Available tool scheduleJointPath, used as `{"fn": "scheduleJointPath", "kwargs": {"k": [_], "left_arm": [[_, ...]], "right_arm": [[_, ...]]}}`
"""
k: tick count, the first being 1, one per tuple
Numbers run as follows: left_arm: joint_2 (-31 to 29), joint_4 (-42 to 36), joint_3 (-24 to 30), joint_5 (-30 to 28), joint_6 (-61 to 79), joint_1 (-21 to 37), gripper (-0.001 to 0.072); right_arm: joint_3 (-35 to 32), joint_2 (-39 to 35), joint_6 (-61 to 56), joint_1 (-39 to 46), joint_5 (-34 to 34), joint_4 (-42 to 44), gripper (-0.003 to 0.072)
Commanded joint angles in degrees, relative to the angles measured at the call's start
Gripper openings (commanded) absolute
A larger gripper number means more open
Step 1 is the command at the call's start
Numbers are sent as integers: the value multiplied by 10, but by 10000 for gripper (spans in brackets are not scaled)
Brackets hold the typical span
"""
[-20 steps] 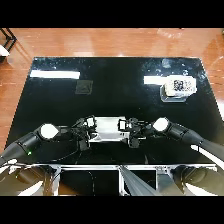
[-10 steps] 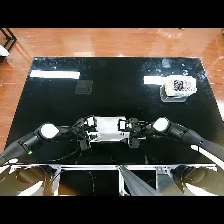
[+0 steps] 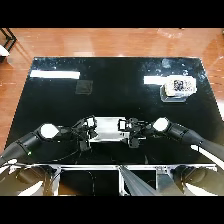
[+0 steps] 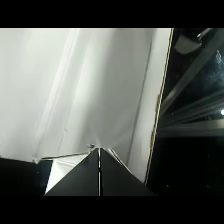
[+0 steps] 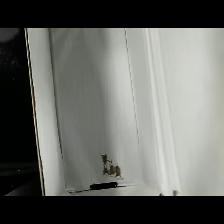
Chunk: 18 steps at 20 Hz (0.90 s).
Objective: Fold the box and place the chain.
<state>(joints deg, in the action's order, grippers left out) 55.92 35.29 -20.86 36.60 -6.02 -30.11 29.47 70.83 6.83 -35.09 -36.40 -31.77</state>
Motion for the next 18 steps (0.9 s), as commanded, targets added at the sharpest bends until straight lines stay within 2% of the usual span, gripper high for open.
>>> {"fn": "scheduleJointPath", "kwargs": {"k": [1,5,7,10,12,14,16,18], "left_arm": [[-31,14,0,23,-52,15,23],[-136,146,0,137,-238,95,23],[-200,213,0,169,-376,155,23],[-251,245,1,214,-552,251,24],[-249,255,2,255,-569,303,23],[-231,259,16,246,-690,344,23],[-184,248,29,257,-824,372,23],[-115,207,33,272,-779,373,23]], "right_arm": [[0,0,0,0,0,0,307],[0,0,0,0,0,0,306],[0,0,0,0,0,0,307],[0,0,0,0,0,0,306],[0,0,0,0,0,0,306],[0,0,0,0,0,0,306],[0,0,0,0,0,0,306],[0,0,0,0,0,0,306]]}}
